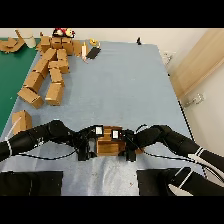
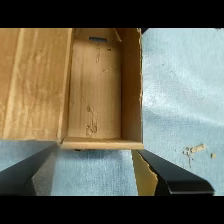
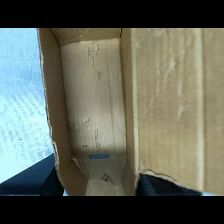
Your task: Fold the box.
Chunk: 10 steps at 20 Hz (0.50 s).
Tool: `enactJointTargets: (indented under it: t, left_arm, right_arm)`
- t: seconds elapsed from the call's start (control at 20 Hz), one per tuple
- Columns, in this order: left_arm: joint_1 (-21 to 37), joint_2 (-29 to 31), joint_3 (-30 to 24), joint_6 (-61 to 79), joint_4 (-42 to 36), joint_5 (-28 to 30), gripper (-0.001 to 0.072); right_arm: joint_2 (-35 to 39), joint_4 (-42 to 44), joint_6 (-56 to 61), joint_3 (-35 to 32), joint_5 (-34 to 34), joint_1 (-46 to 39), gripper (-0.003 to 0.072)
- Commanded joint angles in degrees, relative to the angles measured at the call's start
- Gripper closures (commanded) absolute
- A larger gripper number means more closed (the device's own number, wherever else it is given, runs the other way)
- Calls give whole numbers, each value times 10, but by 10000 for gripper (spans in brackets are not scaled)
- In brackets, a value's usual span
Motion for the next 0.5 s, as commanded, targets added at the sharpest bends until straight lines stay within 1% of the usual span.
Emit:
enactJointTargets:
  t: [0.0, 0.1, 0.35, 0.45]
  left_arm:
    - [0, 0, 1, 1, 1, -5, 11]
    - [-7, -2, 1, 4, -9, 2, 11]
    - [-36, -15, 1, 4, -16, 47, 11]
    - [-39, -15, 1, 4, -16, 53, 11]
  right_arm:
    - [0, 0, 0, 0, 0, 0, 213]
    - [0, 0, 0, 0, 0, 0, 213]
    - [0, 0, 0, 0, 0, 0, 212]
    - [0, 0, 0, 0, 0, 0, 213]
